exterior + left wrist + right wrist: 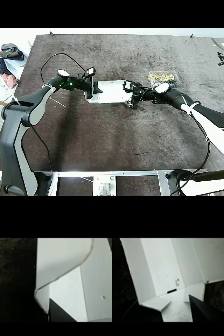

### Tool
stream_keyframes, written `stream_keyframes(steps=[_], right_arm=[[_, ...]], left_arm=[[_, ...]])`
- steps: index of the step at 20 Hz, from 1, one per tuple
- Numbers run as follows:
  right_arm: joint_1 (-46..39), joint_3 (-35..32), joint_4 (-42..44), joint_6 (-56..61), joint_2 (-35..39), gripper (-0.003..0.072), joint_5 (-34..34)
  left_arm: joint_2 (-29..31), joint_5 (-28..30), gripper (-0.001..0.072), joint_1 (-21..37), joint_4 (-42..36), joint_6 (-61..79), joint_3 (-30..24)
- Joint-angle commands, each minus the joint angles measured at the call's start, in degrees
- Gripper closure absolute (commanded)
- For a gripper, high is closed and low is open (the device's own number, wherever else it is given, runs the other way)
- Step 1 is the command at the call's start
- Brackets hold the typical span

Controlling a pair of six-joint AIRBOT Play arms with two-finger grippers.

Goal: Fold the box and place the chain.

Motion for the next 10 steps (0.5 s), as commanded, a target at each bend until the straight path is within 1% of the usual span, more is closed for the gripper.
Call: stream_keyframes(steps=[1,4,7,10], right_arm=[[-0.4,2.5,0.7,0.0,-0.3,-0.0027,0.1],[-1.5,6.4,0.5,0.1,-3.5,-0.0027,4.5],[-2.8,9.1,0.5,0.0,-4.5,-0.0027,5.9],[-4.5,12.4,0.3,0.1,-6.6,-0.0028,11.7]], left_arm=[[0.0,0.0,0.0696,0.0,0.0,0.0,0.0],[0.0,0.0,0.0697,0.0,0.0,0.0,0.0],[0.0,0.0,0.0696,0.0,0.0,0.0,0.0],[0.0,0.0,0.0697,0.0,0.0,0.0,0.0]])
